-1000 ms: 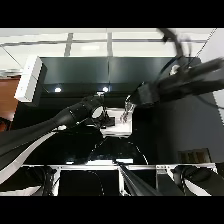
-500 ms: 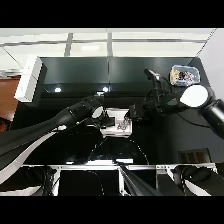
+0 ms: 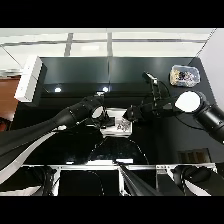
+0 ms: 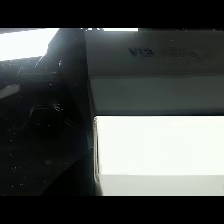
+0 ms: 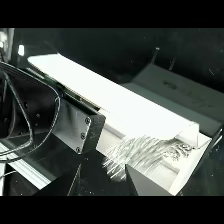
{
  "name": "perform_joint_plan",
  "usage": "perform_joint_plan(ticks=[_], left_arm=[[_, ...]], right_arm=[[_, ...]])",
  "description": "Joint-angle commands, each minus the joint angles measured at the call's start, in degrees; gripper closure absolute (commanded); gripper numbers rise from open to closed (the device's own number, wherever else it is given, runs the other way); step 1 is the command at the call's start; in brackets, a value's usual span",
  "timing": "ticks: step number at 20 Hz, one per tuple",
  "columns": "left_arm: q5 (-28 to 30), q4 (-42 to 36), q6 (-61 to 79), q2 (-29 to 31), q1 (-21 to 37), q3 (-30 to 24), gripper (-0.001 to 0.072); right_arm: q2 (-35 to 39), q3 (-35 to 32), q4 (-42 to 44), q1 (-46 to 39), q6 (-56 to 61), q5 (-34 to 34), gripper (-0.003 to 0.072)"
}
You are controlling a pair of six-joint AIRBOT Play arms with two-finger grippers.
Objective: Fold the box and place the chain.
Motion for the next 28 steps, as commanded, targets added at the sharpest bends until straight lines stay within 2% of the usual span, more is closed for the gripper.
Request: perform_joint_plan(ticks=[1, 3, 7, 12, 13, 14, 15, 16, 19, 22, 23, 25, 27, 28], left_arm=[[0.0, 0.0, 0.0, 0.0, 0.0, 0.0, 0.0683], [0.0, 0.0, 0.0, 0.0, 0.0, 0.0, 0.0683], [0.0, 0.0, 0.0, 0.0, 0.0, 0.0, 0.0683], [0.3, -2.0, -0.2, 0.1, 0.0, 0.1, 0.0682], [-0.1, -2.2, -1.5, 0.3, 0.0, 0.3, 0.0644], [0.1, -2.1, -2.1, 0.9, 0.0, 0.4, 0.0461], [0.5, -2.1, -2.1, 1.9, 0.0, 0.4, 0.0241], [0.5, -1.3, -2.1, 3.3, 0.0, 0.4, 0.0180], [-1.0, 4.2, -0.8, 10.0, -0.2, -0.2, 0.0180], [-1.6, 11.0, 0.2, 19.5, 2.2, -6.1, 0.0182], [-1.1, 10.2, 0.1, 22.7, 5.0, -9.1, 0.0182], [4.4, 5.6, 2.4, 29.4, 12.5, -16.8, 0.0183], [11.9, -10.4, 19.2, 33.7, 21.2, -24.9, 0.0184], [12.2, -22.9, 37.6, 33.8, 25.1, -28.1, 0.0190]], right_arm=[[0.6, 0.0, -2.5, -2.0, 0.0, 2.0, 0.0342], [2.1, 0.2, -8.1, -6.2, -0.1, 6.6, 0.0342], [4.0, 0.2, -26.2, -14.2, 0.9, 15.9, 0.0342], [4.0, -0.1, -21.7, -15.7, 0.0, 14.5, 0.0342], [4.0, -0.1, -21.2, -15.7, -0.1, 13.8, 0.0342], [4.0, -0.1, -21.0, -15.7, -0.1, 13.5, 0.0342], [4.0, -0.1, -21.0, -15.7, -0.4, 13.4, 0.0342], [4.0, -0.1, -21.0, -15.7, -0.6, 13.7, 0.0342], [4.0, -0.1, -21.0, -15.7, -0.8, 14.8, 0.0342], [4.0, -0.1, -21.0, -15.7, -0.8, 15.7, 0.0342], [4.0, -0.1, -21.0, -15.7, -0.8, 16.1, 0.0342], [4.0, -0.1, -21.0, -15.7, -0.8, 16.5, 0.0342], [4.0, -0.1, -20.9, -15.7, -0.7, 16.5, 0.0342], [4.0, -0.1, -20.9, -15.7, -0.7, 16.5, 0.0342]])
